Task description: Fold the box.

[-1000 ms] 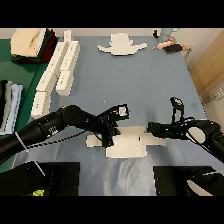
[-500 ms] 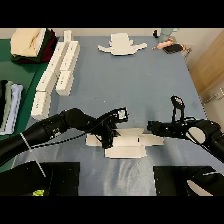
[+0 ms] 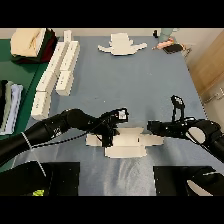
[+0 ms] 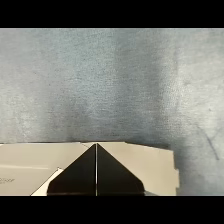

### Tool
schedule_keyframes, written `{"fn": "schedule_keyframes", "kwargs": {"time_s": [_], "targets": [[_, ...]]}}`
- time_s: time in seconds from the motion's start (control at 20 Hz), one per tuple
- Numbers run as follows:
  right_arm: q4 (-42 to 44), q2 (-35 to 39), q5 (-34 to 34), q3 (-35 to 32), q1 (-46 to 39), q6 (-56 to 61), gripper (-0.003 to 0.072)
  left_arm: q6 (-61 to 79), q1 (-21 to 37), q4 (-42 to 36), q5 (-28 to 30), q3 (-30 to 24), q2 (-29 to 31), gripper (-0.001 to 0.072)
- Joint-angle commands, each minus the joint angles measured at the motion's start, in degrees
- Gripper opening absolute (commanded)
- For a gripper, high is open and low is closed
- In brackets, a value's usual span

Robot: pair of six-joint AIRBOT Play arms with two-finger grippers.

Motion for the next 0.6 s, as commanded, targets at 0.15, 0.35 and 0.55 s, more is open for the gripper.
{"fn": "schedule_keyframes", "kwargs": {"time_s": [0.15, 0.35, 0.55], "targets": [[0.0, 0.0, 0.0, 0.0, 0.1, 0.0, 0.0002, 1.3, 2.7, 1.2, -1.3, 0.4, -0.1, 0.0014], [0.0, 0.0, 0.0, 0.0, 0.1, 0.0, 0.0003, 1.6, 3.2, 1.2, -4.0, 1.5, -0.1, 0.0014], [0.0, 0.0, 0.0, 0.0, 0.1, 0.0, 0.0003, 1.7, 3.2, -0.8, -4.1, 1.5, -1.0, 0.0014]]}}
